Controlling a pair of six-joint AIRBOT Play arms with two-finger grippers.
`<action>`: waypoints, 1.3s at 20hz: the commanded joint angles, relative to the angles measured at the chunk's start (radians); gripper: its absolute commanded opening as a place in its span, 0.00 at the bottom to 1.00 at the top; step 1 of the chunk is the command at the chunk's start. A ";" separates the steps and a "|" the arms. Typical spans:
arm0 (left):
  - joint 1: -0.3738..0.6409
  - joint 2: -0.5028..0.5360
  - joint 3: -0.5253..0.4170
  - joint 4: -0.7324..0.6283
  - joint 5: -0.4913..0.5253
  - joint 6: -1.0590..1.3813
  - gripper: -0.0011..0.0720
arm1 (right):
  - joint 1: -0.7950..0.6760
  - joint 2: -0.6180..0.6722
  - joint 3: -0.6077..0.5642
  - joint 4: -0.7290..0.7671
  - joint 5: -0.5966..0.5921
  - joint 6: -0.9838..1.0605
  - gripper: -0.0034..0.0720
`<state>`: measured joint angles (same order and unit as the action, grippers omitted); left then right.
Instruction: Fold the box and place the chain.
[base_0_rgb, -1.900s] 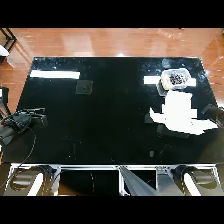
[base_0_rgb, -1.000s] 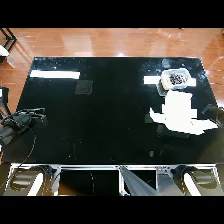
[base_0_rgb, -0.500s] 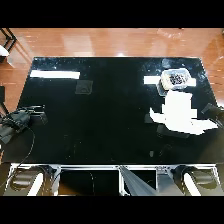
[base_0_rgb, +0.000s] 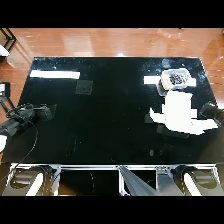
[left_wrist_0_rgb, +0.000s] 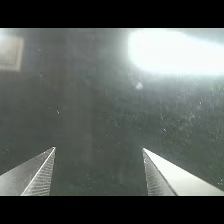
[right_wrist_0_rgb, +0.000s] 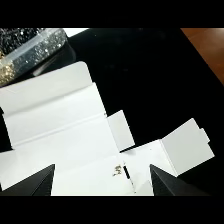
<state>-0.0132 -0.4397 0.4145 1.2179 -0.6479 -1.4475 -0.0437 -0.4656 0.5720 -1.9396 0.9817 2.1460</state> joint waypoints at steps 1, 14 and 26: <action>-0.011 -0.058 0.000 -0.066 -0.014 0.004 0.88 | -0.018 -0.063 0.003 -0.022 -0.008 -0.110 0.98; -0.155 -0.093 0.000 -0.078 0.066 0.011 0.88 | -0.978 -0.694 0.340 0.618 0.067 -0.658 0.98; -0.174 -0.105 0.000 -0.090 0.095 0.003 0.88 | -1.054 -1.139 0.542 0.987 0.601 -1.103 0.97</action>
<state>-0.1864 -0.5423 0.4145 1.1358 -0.5564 -1.4441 -1.1049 -1.4971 1.0561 -1.0000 1.4322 1.0855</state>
